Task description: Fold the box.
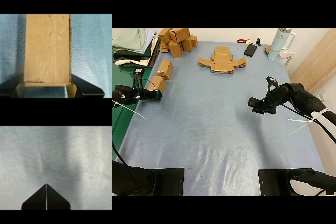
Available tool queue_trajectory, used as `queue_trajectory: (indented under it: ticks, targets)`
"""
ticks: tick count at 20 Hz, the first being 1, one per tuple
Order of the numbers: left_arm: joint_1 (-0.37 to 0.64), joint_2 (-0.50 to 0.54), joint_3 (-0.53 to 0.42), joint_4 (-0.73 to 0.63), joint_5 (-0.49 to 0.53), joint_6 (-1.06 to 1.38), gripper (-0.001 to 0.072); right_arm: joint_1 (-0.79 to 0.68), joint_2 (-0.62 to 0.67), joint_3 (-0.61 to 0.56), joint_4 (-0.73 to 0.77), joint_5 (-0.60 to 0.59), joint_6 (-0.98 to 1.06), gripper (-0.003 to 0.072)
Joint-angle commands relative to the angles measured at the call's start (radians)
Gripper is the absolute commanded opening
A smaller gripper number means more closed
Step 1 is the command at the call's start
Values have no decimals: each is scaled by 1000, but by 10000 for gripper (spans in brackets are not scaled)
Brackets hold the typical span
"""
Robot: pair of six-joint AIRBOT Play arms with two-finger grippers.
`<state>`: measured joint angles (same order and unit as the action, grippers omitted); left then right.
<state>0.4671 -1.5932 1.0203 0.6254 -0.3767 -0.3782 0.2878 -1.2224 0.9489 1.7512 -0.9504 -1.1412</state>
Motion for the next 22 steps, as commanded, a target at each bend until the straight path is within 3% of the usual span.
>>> queue_trajectory:
  ticks: [1, 4, 9, 12, 15, 17, 18, 19, 22]
  targets:
    - [5, 26, 1, 33, -37, -9, 700, 0, 0, 1, 0, 1, 0, 7]
    - [21, 117, 1, 194, -177, -121, 700, 0, 0, 1, 0, 1, 0, 6]
    - [43, 275, 1, 585, -490, -315, 699, 0, 0, 1, 0, 0, 0, 6]
    - [31, 351, 1, 534, -630, -348, 699, 0, 0, 1, 0, 0, 0, 7]
    - [-60, 434, 1, 423, -709, -348, 685, 0, 0, 1, 0, 0, 0, 7]
    - [-170, 478, 1, 346, -735, -348, 222, 0, 0, 1, 0, 0, 0, 7]
    - [-230, 492, 1, 321, -731, -349, 58, 0, 0, 1, 0, 0, 0, 6]
    - [-299, 497, 1, 314, -710, -363, 14, 0, 0, 1, 0, 0, 0, 7]
    - [-466, 468, 1, 364, -602, -508, 13, 0, 0, 1, -1, 0, 0, 7]
